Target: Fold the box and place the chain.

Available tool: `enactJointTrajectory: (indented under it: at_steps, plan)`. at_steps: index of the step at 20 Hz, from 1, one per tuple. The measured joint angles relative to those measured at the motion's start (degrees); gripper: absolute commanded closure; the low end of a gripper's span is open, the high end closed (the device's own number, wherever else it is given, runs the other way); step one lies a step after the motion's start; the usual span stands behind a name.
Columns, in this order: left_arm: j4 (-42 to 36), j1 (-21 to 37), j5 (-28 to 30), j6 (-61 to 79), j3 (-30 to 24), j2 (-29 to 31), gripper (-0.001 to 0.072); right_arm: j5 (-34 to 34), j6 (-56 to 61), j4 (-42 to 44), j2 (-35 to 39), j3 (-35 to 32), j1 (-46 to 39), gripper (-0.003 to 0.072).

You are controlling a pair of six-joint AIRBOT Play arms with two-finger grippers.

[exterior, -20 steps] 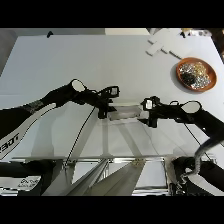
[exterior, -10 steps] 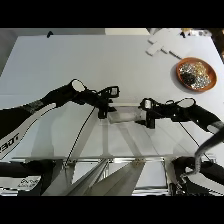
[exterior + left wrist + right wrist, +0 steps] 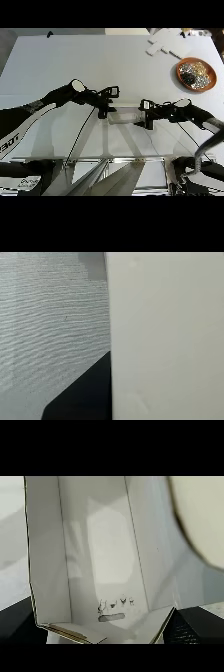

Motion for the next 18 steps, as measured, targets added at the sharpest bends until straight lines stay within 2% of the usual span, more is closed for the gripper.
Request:
enactJointTrajectory:
  at_steps: [8,10,14,16,18]
  plan:
    - [0.0,0.0,0.0,0.0,0.0,0.0,0.0701,0.5,-3.7,3.4,-2.4,0.1,0.0,0.0053]
    - [0.0,0.0,0.0,0.0,0.0,0.0,0.0701,0.5,-4.2,4.0,-2.8,0.1,0.0,0.0146]
    - [0.1,0.0,0.0,0.0,0.0,0.0,0.0701,0.7,-4.7,4.2,-3.1,0.1,0.0,0.0175]
    - [0.1,0.0,0.0,0.0,0.0,0.0,0.0701,0.6,-4.9,4.3,-3.2,0.1,0.0,0.0232]
    - [0.2,0.0,0.1,0.0,0.0,0.0,0.0701,0.5,-4.9,4.3,-3.2,0.1,0.0,0.0232]
